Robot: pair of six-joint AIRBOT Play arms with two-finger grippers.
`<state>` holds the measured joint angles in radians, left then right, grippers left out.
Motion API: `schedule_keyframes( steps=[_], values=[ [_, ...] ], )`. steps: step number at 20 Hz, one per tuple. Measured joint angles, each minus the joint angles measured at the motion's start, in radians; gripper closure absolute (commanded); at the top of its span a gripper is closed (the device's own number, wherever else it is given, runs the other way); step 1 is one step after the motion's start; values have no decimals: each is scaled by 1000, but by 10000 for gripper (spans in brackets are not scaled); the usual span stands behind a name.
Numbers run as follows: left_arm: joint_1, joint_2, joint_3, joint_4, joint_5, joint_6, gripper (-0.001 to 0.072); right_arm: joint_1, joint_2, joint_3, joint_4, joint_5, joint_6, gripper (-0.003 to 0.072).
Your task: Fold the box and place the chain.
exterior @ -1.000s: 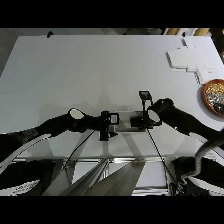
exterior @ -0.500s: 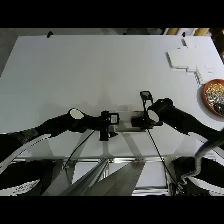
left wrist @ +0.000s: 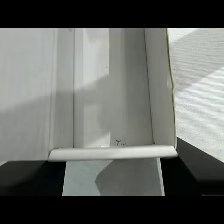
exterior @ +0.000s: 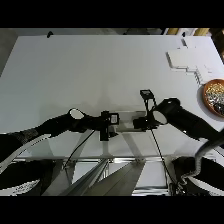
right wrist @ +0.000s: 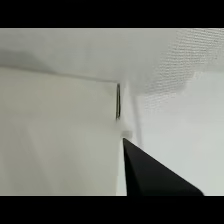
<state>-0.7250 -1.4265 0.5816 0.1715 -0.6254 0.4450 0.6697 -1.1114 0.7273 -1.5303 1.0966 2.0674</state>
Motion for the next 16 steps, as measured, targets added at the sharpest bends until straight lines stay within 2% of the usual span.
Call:
schedule_keyframes(
  steps=[2, 4, 7, 12, 16],
  values=[
    [0, 0, 0, 0, 0, 0, 365, -43, 88, 25, -7, 54, -63, 406],
    [0, 0, 0, 0, 0, 0, 365, -140, 172, 77, -12, 89, -135, 448],
    [0, 0, 0, 0, 0, 0, 365, -387, 229, 194, -27, 99, -267, 448],
    [0, 0, 0, 0, 0, 0, 365, -885, 153, 291, -35, 34, -446, 448],
    [0, 0, 0, 0, 0, 0, 365, -1180, 11, 308, -39, -51, -530, 448]
  ],
)
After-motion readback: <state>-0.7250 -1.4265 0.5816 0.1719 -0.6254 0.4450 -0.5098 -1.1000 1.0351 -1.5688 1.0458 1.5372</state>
